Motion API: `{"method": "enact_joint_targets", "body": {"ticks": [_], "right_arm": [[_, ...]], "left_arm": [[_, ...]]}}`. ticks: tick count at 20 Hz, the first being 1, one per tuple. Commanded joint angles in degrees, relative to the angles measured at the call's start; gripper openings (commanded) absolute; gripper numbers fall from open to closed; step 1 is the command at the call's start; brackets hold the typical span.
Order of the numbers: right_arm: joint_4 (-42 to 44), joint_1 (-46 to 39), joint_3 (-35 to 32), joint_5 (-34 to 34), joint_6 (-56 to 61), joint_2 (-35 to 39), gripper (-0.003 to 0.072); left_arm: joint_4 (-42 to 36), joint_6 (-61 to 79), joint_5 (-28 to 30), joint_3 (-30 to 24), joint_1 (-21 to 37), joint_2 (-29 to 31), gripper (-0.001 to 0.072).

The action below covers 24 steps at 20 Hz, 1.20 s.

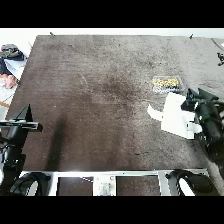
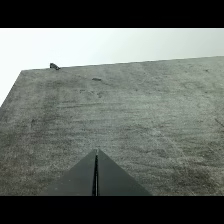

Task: Fold the box and place the chain.

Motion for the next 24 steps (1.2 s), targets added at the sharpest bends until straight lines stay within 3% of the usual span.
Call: {"method": "enact_joint_targets", "body": {"ticks": [1, 3, 5, 8, 10, 14, 15, 16, 20, 24], "right_arm": [[5.99, -6.01, 8.17, 2.43, 0.15, -13.81, 0.0395], [8.20, -13.07, 10.84, 12.57, 0.96, -20.87, 0.0395], [2.03, -20.68, 11.82, 25.35, 8.85, -26.08, 0.0394], [-28.41, -33.79, 14.47, 44.33, 36.96, -31.74, 0.0395], [-44.70, -41.72, 17.14, 52.98, 47.63, -33.62, 0.0396], [-59.06, -56.08, 25.29, 68.89, 55.98, -37.38, 0.0397], [-60.33, -58.34, 27.76, 72.08, 56.98, -39.32, 0.0398], [-62.25, -60.35, 30.32, 75.21, 58.60, -41.64, 0.0459], [-73.59, -64.00, 39.10, 88.87, 60.37, -50.21, 0.0460], [-79.84, -64.17, 40.28, 87.45, 60.00, -53.22, 0.0460]], "left_arm": [[0.00, 0.02, 0.02, 0.00, 0.00, 0.02, 0.0013], [0.00, 0.02, 0.02, 0.00, 0.00, 0.02, 0.0013], [0.00, 0.02, 0.02, 0.00, 0.00, 0.02, 0.0013], [0.00, 0.02, 0.02, 0.00, 0.00, 0.02, 0.0014], [0.00, 0.02, 0.02, 0.00, 0.00, 0.02, 0.0013], [0.00, 0.02, 0.02, 0.00, 0.00, 0.02, 0.0013], [0.00, 0.02, 0.02, 0.00, 0.00, 0.02, 0.0013], [0.00, 0.02, 0.02, 0.00, 0.00, 0.02, 0.0013], [0.00, 0.02, 0.02, 0.00, 0.00, 0.02, 0.0014], [0.00, 0.02, 0.00, 0.00, 0.00, 0.02, 0.0013]]}}
